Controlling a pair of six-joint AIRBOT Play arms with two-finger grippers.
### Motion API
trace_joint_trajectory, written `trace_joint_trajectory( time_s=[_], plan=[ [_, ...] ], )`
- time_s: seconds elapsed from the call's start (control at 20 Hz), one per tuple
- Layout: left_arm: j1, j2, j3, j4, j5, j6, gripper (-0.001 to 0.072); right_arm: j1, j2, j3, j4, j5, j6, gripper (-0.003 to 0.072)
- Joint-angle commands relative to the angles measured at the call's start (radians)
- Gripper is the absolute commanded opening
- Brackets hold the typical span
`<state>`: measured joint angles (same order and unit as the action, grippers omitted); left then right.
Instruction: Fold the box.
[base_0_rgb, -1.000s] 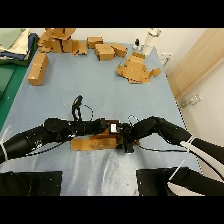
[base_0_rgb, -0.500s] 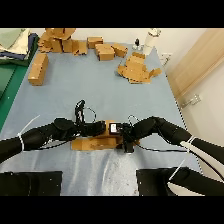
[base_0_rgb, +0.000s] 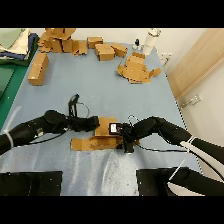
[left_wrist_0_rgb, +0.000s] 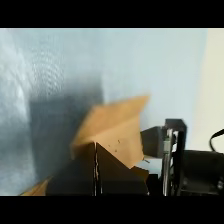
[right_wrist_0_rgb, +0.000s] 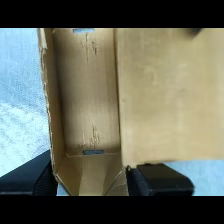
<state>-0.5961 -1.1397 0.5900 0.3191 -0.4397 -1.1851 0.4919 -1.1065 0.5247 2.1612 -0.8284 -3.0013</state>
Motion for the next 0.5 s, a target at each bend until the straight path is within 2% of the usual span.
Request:
trace_joint_trajectory(
  time_s=[0.0, 0.2, 0.3, 0.4, 0.45],
  plan=[
    [0.099, 0.101, 0.008, 0.176, -0.084, 0.017, 0.0009, 0.001, 0.000, 0.000, 0.000, 0.000, 0.001, 0.0458],
    [0.139, 0.246, 0.007, 0.526, -0.308, 0.061, 0.0009, 0.001, 0.000, 0.000, 0.000, 0.000, 0.001, 0.0458],
    [0.116, 0.315, 0.007, 0.560, -0.467, 0.292, 0.0010, 0.001, 0.000, 0.000, 0.000, 0.000, 0.001, 0.0458],
    [0.067, 0.356, 0.007, 0.561, -0.569, 0.464, 0.0015, 0.001, 0.000, 0.000, 0.000, 0.000, 0.001, 0.0458],
    [0.032, 0.362, 0.007, 0.565, -0.592, 0.520, 0.0243, 0.001, 0.000, 0.000, 0.000, 0.000, 0.001, 0.0457]
  ],
)
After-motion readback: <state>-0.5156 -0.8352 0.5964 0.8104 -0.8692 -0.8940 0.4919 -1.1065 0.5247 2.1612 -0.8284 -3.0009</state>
